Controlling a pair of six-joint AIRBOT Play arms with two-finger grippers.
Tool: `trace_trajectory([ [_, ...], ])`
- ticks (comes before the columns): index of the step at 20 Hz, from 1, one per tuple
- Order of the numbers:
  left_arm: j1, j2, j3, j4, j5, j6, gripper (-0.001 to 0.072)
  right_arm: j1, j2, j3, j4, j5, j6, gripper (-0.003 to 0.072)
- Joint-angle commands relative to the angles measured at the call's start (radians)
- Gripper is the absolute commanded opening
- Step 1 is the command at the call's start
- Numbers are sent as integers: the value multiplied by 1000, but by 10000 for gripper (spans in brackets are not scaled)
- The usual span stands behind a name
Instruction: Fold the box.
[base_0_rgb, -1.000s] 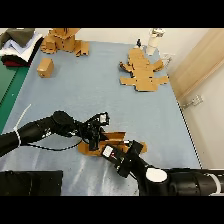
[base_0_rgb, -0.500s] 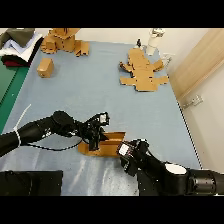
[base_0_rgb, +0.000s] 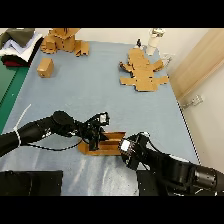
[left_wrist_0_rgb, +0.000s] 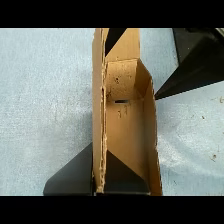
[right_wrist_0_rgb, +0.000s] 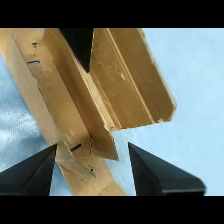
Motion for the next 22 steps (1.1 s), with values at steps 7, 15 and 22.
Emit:
trace_trajectory([
  [7, 0, 1, 0, 0, 0, 0, 15, -524, -78, 2, 863, 56, -1109, 720],
  [15, 0, 1, 0, 0, 0, 0, 15, -622, -303, 95, 967, -25, -1310, 720],
  [22, 0, 1, 0, 0, 0, 0, 15, -623, -328, 95, 963, -41, -1294, 720],
])
